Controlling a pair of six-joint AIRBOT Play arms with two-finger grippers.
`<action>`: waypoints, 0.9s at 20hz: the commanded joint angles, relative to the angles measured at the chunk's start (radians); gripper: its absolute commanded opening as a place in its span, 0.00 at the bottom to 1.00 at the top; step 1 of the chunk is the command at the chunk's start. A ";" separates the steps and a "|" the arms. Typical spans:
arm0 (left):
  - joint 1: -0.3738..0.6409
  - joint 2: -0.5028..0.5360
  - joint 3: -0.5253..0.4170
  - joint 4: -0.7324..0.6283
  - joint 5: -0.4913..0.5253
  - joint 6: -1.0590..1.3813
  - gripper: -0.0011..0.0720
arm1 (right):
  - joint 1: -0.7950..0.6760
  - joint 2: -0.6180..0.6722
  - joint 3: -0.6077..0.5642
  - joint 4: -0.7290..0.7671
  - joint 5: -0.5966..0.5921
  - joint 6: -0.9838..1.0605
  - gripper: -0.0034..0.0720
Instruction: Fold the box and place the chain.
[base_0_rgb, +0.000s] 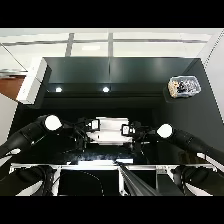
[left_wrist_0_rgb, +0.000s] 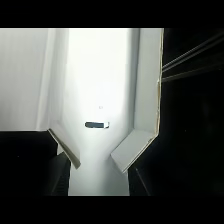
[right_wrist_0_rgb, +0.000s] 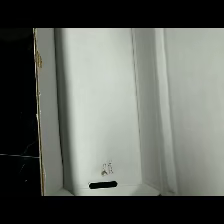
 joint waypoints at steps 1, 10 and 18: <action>-0.013 0.000 -0.004 -0.005 0.044 0.000 0.55 | 0.000 0.000 0.001 0.000 0.000 0.000 0.68; -0.012 0.000 -0.005 -0.134 0.029 0.000 0.31 | 0.000 0.000 0.001 0.000 0.000 0.000 0.68; -0.031 -0.058 -0.005 -0.176 0.035 0.000 0.20 | 0.000 0.000 0.001 0.000 0.000 0.000 0.68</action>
